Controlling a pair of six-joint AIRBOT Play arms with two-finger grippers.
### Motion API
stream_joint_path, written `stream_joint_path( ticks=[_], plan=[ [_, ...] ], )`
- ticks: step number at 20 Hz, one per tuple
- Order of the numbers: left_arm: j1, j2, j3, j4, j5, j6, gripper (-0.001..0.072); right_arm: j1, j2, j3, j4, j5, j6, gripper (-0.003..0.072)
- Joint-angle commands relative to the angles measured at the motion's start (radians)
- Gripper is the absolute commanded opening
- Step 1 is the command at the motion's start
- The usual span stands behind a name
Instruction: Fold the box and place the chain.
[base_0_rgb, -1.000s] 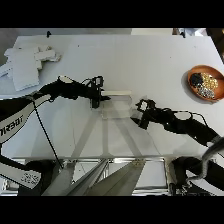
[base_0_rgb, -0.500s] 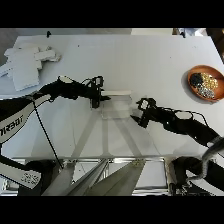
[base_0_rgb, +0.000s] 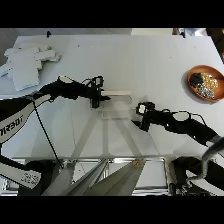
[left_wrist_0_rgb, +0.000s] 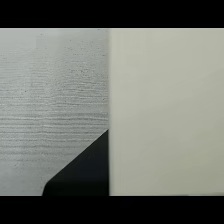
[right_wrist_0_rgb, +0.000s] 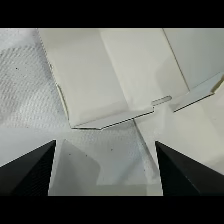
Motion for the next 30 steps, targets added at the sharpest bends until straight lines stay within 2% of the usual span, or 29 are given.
stream_joint_path(
  ticks=[1,6,13,20,23,29,30],
  plan=[
    [0.0,0.0,0.0,0.0,0.0,0.0,0.0014,0.001,-0.026,0.0,0.187,-0.005,-0.147,0.069],
    [0.0,0.0,0.0,0.0,0.0,0.0,0.0014,0.001,-0.071,0.005,0.395,-0.005,-0.319,0.069],
    [0.0,0.0,0.0,0.0,0.0,0.0,0.0014,0.001,-0.071,0.093,0.399,-0.006,-0.318,0.069],
    [0.0,0.0,0.0,0.0,0.0,0.0,0.0014,-0.001,-0.079,0.102,0.392,-0.023,-0.317,0.069],
    [0.0,0.0,0.0,0.0,0.0,0.0,0.0014,-0.028,-0.145,0.13,0.372,0.036,-0.294,0.069],
    [0.0,0.0,0.0,0.0,0.0,0.0,0.0014,-0.029,-0.231,0.242,0.122,0.062,-0.122,0.069],
    [0.0,0.0,0.0,0.0,0.0,0.0,0.0014,-0.038,-0.244,0.256,0.102,0.095,-0.108,0.069]
  ],
)
